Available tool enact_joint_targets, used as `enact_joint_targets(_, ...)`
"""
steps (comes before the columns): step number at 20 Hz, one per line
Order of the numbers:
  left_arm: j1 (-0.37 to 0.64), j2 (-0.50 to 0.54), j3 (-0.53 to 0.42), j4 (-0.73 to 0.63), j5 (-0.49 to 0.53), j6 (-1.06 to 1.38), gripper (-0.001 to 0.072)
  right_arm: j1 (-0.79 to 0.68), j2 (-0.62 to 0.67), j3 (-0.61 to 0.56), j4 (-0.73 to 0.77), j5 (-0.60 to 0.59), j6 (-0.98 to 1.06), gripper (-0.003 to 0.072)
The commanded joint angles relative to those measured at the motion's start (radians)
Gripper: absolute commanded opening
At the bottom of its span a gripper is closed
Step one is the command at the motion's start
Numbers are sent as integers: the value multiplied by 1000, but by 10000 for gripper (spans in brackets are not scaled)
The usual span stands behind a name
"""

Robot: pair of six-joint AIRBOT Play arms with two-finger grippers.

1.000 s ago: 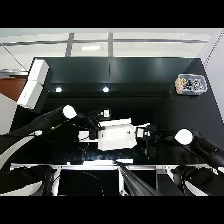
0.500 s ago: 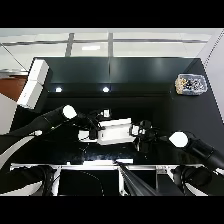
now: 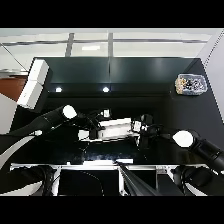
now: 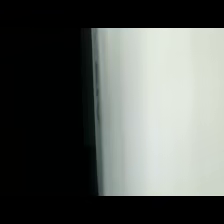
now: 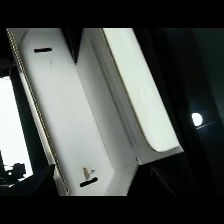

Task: Fold the box and place the chain.

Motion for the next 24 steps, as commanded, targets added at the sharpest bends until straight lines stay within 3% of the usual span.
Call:
enact_joint_targets(1,-1,0,0,0,-2,1,27,-58,-24,11,25,14,8,720)
enact_joint_targets(7,-1,0,0,0,-2,1,27,-85,-109,17,171,43,-179,720)
enact_joint_targets(10,-1,0,0,0,-2,1,27,-120,-141,19,392,112,-462,720)
enact_joint_targets(12,-1,0,0,0,-2,1,27,-156,-173,19,463,148,-533,720)
enact_joint_targets(16,-1,0,0,0,-2,1,27,-167,-234,19,471,271,-566,720)
enact_joint_targets(24,-1,0,0,0,-3,-2,27,-101,-275,18,353,259,-542,713)
